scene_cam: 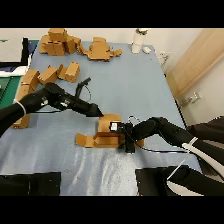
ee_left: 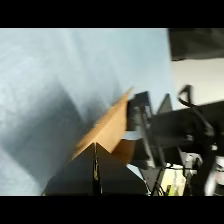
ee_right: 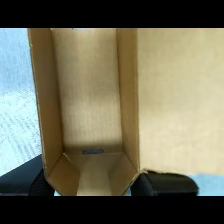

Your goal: Fold the box.

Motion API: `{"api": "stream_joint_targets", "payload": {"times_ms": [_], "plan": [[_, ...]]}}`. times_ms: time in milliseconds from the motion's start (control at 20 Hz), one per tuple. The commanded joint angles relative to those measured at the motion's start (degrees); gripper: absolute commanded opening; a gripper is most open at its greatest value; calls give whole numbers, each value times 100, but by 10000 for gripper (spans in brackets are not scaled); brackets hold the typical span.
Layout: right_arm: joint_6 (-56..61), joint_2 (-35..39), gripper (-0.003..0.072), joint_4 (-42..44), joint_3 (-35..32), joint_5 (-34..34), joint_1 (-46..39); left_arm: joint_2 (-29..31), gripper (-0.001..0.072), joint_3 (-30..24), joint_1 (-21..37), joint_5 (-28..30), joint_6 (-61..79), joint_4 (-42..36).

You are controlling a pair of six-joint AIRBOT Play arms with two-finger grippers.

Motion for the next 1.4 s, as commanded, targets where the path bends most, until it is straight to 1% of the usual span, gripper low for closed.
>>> {"api": "stream_joint_targets", "payload": {"times_ms": [0,50,100,150,200,300,400,550,650,700,750,800,850,900,950,1050,1150,1250,1350], "plan": [[7,-2,536,-46,-2,-15,2,225,12,15,505,-964,1320,-389],[7,-2,536,-50,-2,-15,2,225,12,4,621,-1506,1799,-385],[7,-2,536,-50,-2,-15,2,229,11,-28,695,-1871,2022,-369],[7,-2,536,-50,-2,-15,2,247,11,-76,721,-2090,2162,-286],[7,-2,536,-52,-2,-15,2,299,10,-142,706,-2149,2280,-63],[7,-2,536,-55,-2,-15,2,468,9,-286,507,-2061,2391,396],[7,-2,536,-55,-2,-17,2,754,9,-402,175,-1875,2417,778],[7,-2,536,-70,-2,-15,2,1368,9,-568,-463,-1351,2594,1394],[7,-2,536,-70,-2,-17,2,1746,11,-719,-938,-968,2815,1969],[7,-2,536,-70,-2,-15,2,1853,13,-787,-1134,-866,2973,2277],[7,-2,536,-70,-2,-15,2,1902,14,-901,-1189,-835,3195,2273],[7,-2,536,-70,-2,-15,2,1891,18,-1088,-1060,-774,3519,2079],[7,-2,536,-70,-2,-15,2,1843,258,-1333,-931,-544,3812,1939],[7,-2,536,-74,-2,-15,2,1781,627,-1576,-839,-133,4092,1742],[7,-2,536,-87,-2,-15,2,1744,673,-1805,-756,293,4468,1478],[7,-2,536,-92,-2,-17,2,1733,675,-2109,-693,752,5324,1150],[7,-2,536,-90,-2,-17,2,1687,676,-2271,-675,831,5853,804],[7,-2,536,-90,-2,-17,2,1499,676,-2293,-638,863,6024,533],[7,-2,536,-90,-2,-17,2,1276,676,-2293,-638,1141,6046,452]]}}
